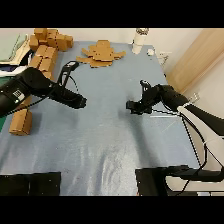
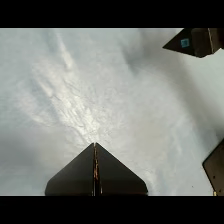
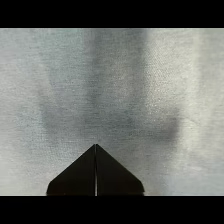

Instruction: Fold the box.

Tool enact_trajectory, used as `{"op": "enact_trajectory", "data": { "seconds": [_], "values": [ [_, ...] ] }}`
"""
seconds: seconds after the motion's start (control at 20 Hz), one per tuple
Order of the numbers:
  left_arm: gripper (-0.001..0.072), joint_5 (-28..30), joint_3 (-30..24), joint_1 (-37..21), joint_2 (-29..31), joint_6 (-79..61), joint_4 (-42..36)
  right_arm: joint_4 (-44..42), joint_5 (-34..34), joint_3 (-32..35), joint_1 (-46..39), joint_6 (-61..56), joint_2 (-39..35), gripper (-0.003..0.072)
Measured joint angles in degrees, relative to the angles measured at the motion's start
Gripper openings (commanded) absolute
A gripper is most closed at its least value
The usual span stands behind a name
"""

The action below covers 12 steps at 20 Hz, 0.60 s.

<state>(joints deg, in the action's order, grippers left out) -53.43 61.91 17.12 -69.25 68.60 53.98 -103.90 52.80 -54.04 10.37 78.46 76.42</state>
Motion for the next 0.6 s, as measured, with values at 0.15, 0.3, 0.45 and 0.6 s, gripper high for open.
{"op": "enact_trajectory", "data": {
  "seconds": [0.15, 0.3, 0.45, 0.6],
  "values": [
    [0.0011, 0.70, -0.04, 2.16, -1.99, 1.92, 0.09, 0.00, 0.00, 0.00, 0.00, 0.00, 0.00, 0.0003],
    [0.0011, 2.05, -0.04, 3.06, -3.41, 2.84, -0.31, 0.00, -0.02, 0.00, 0.00, 0.00, 0.00, 0.0003],
    [0.0011, 2.93, -0.04, 3.37, -4.04, 3.23, -0.59, 0.00, -0.02, 0.00, 0.00, 0.00, 0.00, 0.0004],
    [0.0011, 3.26, -0.04, 3.54, -4.31, 3.32, -0.90, -0.02, -0.02, 0.00, 0.00, 0.00, 0.00, 0.0004]
  ]
}}
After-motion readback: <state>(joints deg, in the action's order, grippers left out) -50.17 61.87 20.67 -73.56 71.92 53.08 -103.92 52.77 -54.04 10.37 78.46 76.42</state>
